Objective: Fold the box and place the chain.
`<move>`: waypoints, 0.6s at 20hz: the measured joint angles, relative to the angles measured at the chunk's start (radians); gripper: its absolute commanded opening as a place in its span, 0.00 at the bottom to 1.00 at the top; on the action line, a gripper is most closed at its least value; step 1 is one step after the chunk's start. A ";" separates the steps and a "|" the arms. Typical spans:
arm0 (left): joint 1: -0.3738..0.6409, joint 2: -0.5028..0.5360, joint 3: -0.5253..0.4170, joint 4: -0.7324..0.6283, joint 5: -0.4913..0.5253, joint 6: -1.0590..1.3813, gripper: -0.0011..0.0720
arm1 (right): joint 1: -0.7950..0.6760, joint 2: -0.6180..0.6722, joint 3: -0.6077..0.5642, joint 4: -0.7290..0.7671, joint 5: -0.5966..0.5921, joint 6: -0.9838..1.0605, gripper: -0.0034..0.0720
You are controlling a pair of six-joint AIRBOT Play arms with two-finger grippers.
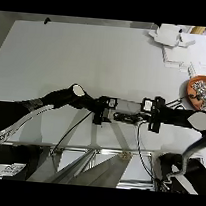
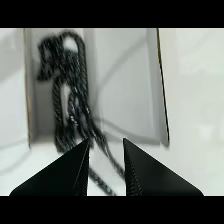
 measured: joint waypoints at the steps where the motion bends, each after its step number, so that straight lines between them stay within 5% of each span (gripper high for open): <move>1: 0.000 0.000 0.000 0.000 0.000 0.000 0.30 | -0.027 -0.009 -0.002 -0.012 0.012 -0.027 0.34; 12: 0.000 0.000 0.000 0.000 0.000 0.000 0.30 | -0.099 -0.215 -0.012 -0.021 0.037 -0.220 0.33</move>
